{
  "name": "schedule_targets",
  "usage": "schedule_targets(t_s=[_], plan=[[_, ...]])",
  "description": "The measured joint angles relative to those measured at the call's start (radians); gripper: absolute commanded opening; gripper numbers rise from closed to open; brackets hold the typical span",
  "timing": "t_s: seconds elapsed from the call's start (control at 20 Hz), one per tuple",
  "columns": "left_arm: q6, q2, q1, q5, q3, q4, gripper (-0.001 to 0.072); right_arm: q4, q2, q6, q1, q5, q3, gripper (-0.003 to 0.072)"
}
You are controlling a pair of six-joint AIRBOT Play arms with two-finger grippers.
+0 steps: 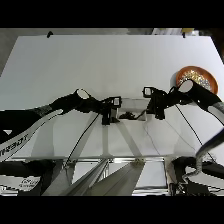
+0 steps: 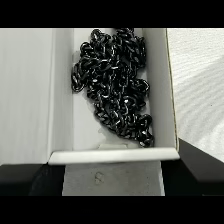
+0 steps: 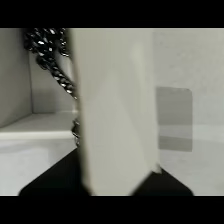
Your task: Fold the box and place the chain.
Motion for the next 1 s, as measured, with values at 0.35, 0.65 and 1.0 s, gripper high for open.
schedule_targets(t_s=[0.35, 0.65, 1.0], plan=[[0.0, 0.0, 0.0, 0.0, 0.0, 0.0, 0.027, -0.075, 0.061, 0.084, 0.007, 0.101, -0.005, 0.0021], [0.0, 0.0, 0.0, 0.0, 0.0, 0.0, 0.027, -0.148, 0.305, 0.282, 0.034, 0.201, -0.007, 0.0021], [0.0, 0.0, 0.0, 0.0, 0.0, 0.0, 0.027, 0.013, 0.512, 0.378, 0.227, 0.114, -0.008, 0.0021]])
